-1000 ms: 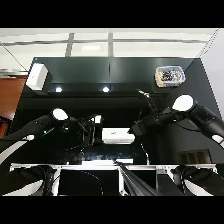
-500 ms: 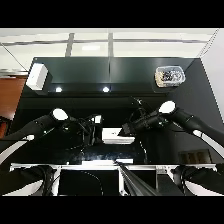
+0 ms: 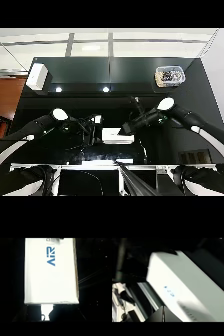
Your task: Fold the box and place the chain.
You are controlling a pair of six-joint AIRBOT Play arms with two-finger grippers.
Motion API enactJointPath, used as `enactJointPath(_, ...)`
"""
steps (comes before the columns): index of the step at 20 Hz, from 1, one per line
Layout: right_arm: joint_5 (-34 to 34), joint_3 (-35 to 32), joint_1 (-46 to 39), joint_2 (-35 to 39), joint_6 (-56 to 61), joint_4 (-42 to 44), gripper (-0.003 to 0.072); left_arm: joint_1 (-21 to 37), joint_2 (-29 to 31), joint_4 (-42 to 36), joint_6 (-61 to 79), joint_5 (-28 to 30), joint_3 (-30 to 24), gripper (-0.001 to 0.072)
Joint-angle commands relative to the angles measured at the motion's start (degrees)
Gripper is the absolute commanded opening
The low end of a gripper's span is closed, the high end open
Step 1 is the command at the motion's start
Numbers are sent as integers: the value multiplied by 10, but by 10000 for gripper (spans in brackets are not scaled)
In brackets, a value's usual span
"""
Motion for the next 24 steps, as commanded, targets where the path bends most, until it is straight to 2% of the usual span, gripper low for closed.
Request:
enactJointPath(1, 80, 48, -54, 60, 12, -34, 12, 4, 7, 1, -24, 0, 0, 720)
enactJointPath(3, 103, 62, -119, 122, 35, -79, 12, 18, 31, 38, -69, -8, 0, 714)
enactJointPath(6, 133, 62, -222, 206, 61, -148, 12, 44, 89, 164, -179, -56, 0, 715)
enactJointPath(8, 141, 61, -269, 237, 63, -170, 12, 50, 120, 184, -279, -67, 3, 714)
enactJointPath(10, 141, 61, -288, 240, 62, -169, 13, 26, 135, 178, -308, -88, 23, 714)
enactJointPath(12, 119, 59, -287, 240, 63, -169, 13, -22, 133, 175, -319, -58, 50, 714)
enactJointPath(15, 101, 57, -287, 240, 63, -171, 13, -89, 115, 170, -351, 54, 83, 710)
enactJointPath(16, 95, 57, -287, 240, 64, -180, 13, -105, 103, 158, -350, 74, 90, 710)
enactJointPath(21, 84, 57, -287, 240, 76, -198, 13, -142, 18, 126, -351, 55, 130, 710)
enactJointPath(24, 86, 57, -287, 240, 77, -198, 13, -146, 11, 124, -350, 62, 135, 710)
